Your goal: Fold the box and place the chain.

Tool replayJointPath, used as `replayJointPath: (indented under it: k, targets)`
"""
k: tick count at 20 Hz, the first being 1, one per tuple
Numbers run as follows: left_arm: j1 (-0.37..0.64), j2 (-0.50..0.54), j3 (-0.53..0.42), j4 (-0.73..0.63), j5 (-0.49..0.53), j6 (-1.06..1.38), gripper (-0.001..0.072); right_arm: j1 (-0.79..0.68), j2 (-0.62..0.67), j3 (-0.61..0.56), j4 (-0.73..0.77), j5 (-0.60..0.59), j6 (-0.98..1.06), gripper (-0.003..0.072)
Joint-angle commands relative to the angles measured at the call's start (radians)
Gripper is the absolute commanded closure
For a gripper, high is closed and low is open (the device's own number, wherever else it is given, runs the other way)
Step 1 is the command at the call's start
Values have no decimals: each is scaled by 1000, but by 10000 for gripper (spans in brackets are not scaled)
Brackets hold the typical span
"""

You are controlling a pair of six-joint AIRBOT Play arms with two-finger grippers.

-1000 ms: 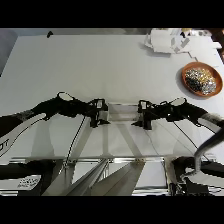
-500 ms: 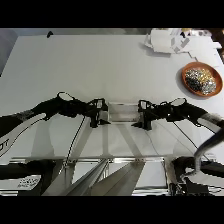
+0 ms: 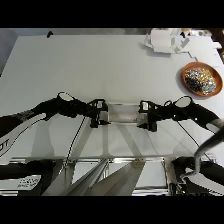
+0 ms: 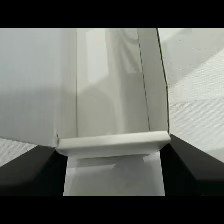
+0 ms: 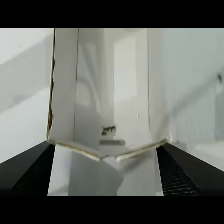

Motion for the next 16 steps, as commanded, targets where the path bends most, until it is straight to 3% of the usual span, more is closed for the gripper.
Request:
replayJointPath:
  k: [1, 9, 10, 14, 16]
  targets:
    - [0, 1, 0, 2, 3, -3, 569, -1, 100, 1, -213, -7, 201, -4]
    - [0, 1, 0, 2, 3, -3, 569, 0, 325, 1, -378, 35, 409, -4]
    - [0, 1, 0, 2, 3, -3, 569, 0, 334, 1, -361, 51, 413, 0]
    - [0, 1, 0, 2, 3, -3, 569, 0, 346, 1, -98, 115, 346, 180]
    - [0, 1, 0, 2, 3, -3, 569, 0, 346, 1, -36, 132, 334, 190]
